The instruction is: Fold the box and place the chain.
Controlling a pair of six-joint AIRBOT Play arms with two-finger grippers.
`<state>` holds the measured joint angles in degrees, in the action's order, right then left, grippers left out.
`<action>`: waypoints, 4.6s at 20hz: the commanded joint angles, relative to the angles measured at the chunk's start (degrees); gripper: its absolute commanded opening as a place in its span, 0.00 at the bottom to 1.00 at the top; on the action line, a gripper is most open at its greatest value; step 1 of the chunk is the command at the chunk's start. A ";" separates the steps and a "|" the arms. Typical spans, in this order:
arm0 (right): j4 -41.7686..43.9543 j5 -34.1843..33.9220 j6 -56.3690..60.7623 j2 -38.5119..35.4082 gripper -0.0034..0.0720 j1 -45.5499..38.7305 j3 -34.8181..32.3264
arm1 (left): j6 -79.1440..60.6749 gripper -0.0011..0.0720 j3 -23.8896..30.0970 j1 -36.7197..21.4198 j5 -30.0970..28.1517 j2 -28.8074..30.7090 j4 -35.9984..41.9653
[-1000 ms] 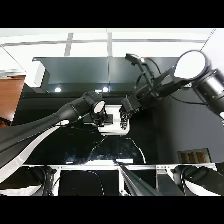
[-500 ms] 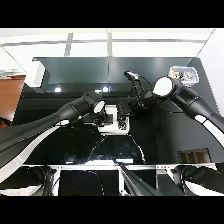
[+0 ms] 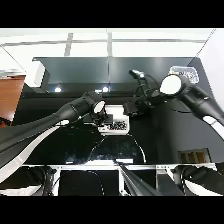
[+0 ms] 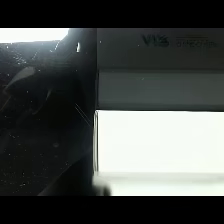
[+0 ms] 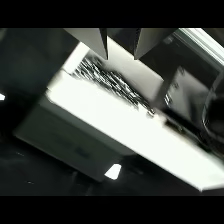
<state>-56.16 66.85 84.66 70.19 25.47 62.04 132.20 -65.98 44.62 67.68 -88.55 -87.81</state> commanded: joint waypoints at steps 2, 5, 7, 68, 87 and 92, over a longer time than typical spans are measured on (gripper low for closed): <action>-7.74 8.28 0.33 -7.82 0.31 -3.56 0.02 | 0.02 0.05 -0.07 -0.02 -0.79 0.00 0.04; -8.79 9.79 0.66 -10.64 0.31 -3.54 0.02 | 0.02 0.05 -0.07 -0.13 -1.77 0.00 0.42; -8.81 10.38 1.57 -11.37 0.31 -3.54 0.02 | -0.68 0.05 -0.07 -0.52 -1.38 0.00 0.39; -16.28 9.99 2.10 -13.16 0.31 -6.43 0.02 | -154.38 0.99 24.17 -24.28 -13.64 8.22 55.21; -16.31 -4.96 4.72 -8.37 0.31 -6.49 -0.11 | -150.83 0.83 24.13 -21.84 -16.52 8.11 57.11; -12.83 -14.43 7.72 -2.34 0.73 -6.82 -0.09 | -150.81 0.48 24.13 -21.66 -16.52 8.13 56.74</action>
<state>-71.72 58.33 90.70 64.86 18.90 61.91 -18.63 -41.82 22.90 51.18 -80.40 -30.79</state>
